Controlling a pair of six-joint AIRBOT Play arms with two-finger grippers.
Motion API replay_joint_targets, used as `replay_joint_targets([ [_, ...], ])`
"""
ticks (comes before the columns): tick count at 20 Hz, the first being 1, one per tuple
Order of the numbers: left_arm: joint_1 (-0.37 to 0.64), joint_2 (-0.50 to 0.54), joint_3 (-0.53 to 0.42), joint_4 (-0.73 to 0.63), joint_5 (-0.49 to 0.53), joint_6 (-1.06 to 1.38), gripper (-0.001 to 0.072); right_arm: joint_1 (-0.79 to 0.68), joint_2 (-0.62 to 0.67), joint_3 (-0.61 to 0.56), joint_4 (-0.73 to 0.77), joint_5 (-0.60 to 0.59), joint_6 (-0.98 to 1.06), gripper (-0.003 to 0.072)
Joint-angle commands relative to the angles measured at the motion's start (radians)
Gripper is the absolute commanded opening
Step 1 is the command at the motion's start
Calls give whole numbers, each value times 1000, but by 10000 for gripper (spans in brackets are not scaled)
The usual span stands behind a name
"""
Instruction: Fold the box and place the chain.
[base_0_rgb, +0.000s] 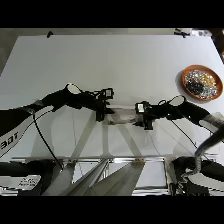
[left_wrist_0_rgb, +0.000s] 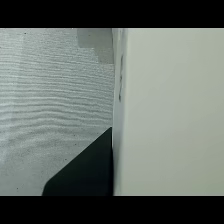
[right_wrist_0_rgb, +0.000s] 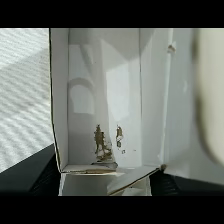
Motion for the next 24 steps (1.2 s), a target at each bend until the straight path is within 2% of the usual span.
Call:
replay_joint_targets([
  [1, 0, 0, 0, -1, 2, 0, 12, 1, -1, 0, -7, -12, 0, 398],
  [24, 0, 0, 0, -1, 2, 0, 13, 1, -1, 0, -42, -13, 0, 400],
])
